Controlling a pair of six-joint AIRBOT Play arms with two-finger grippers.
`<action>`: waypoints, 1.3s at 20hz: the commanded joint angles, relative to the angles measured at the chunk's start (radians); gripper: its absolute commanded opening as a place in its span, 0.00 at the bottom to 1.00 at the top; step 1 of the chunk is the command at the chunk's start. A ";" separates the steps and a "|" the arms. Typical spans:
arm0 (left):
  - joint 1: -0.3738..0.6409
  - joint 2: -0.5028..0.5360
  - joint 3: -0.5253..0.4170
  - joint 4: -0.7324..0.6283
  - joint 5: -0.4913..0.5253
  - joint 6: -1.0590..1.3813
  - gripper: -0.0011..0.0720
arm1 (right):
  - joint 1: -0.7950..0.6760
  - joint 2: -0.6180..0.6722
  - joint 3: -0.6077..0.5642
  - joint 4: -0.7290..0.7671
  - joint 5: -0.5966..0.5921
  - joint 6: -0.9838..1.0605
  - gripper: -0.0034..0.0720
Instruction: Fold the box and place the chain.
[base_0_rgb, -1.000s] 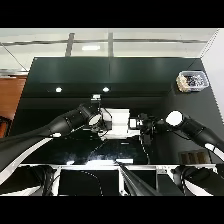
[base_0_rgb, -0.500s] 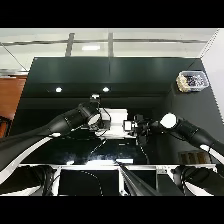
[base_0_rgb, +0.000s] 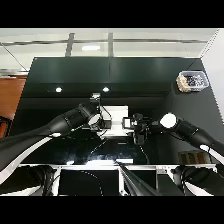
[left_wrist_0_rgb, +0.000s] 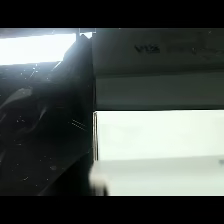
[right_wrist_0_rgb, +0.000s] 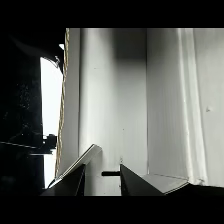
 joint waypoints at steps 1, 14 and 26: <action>0.000 -0.001 0.000 0.002 -0.008 0.001 0.05 | 0.000 0.000 0.000 -0.001 -0.005 0.004 0.43; 0.000 -0.001 0.000 0.002 -0.011 0.002 0.05 | -0.211 0.174 -0.063 -0.099 0.109 0.204 0.82; 0.000 -0.001 0.000 0.002 -0.010 0.001 0.05 | -0.109 0.059 -0.108 0.109 -0.024 -0.174 0.80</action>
